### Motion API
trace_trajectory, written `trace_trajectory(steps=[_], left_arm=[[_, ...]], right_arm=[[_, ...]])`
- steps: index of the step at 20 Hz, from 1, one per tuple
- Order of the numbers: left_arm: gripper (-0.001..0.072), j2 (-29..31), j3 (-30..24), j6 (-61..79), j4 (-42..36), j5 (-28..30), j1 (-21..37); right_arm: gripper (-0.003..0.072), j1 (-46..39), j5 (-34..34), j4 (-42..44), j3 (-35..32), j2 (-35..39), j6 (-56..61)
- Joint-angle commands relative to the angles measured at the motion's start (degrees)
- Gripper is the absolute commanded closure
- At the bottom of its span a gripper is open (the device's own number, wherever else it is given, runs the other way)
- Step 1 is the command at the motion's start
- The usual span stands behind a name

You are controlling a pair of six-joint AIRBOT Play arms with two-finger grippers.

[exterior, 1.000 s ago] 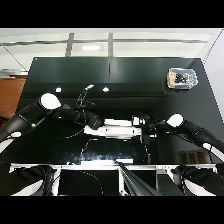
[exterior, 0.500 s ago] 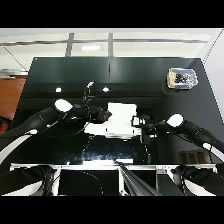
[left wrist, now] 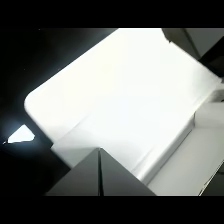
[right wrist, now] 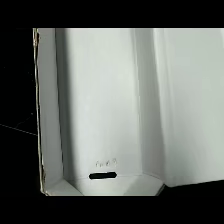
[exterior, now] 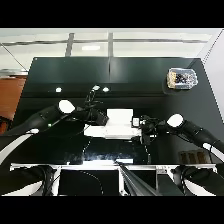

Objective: Fold the box and place the chain.

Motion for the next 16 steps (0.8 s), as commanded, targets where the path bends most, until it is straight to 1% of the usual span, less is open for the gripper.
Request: trace_trajectory(steps=[1, 2, 5, 7, 8, 9, 10, 11, 13, 15, 16], left_arm=[[0.068, 5.57, 1.97, -6.78, 13.7, -2.89, 4.07], [0.068, 8.39, 2.01, -6.71, 15.74, -5.53, 5.99], [0.0679, 16.85, 1.68, -6.64, 23.61, -16.17, 12.9], [0.0677, 20.13, 0.28, -3.65, 22.97, -19.56, 17.14], [0.0676, 20.48, -0.68, -2.16, 23.04, -20.33, 18.32], [0.0578, 20.2, -2.14, 0.42, 23.45, -20.31, 18.8], [0.022, 19.61, -3.78, 4.66, 23.47, -20.04, 18.71], [0.0011, 18.78, -5.55, 10.05, 23.34, -19.74, 18.36], [0.0009, 17.2, -7.78, 18.93, 22.01, -19.61, 16.9], [0.0012, 16.09, -8.26, 35.39, 18.6, -20.63, 13.94], [0.0012, 15.47, -8.31, 44.09, 17.44, -19.45, 11.82]], right_arm=[[0.0151, -0.02, -0.15, 0.02, 0.02, 0.04, 0.15], [0.0151, -0.02, -0.17, 0.02, 0.02, 0.02, 0.13], [0.0151, 0.0, -0.17, 0.04, 0.02, 0.02, 0.13], [0.0151, 0.0, -0.17, 0.04, 0.02, 0.04, 0.13], [0.0151, -0.02, -0.17, 0.04, 0.02, 0.04, 0.13], [0.0151, 0.0, -0.15, 0.04, 0.02, 0.02, 0.15], [0.0151, 0.0, -0.15, 0.04, 0.02, 0.02, 0.15], [0.0151, -0.02, -0.17, 0.04, 0.02, 0.02, 0.13], [0.0151, 0.0, -0.15, 0.04, 0.02, 0.02, 0.15], [0.0151, 0.0, -0.15, 0.04, 0.02, 0.04, 0.13], [0.0151, 0.0, -0.15, 0.04, 0.02, 0.02, 0.13]])
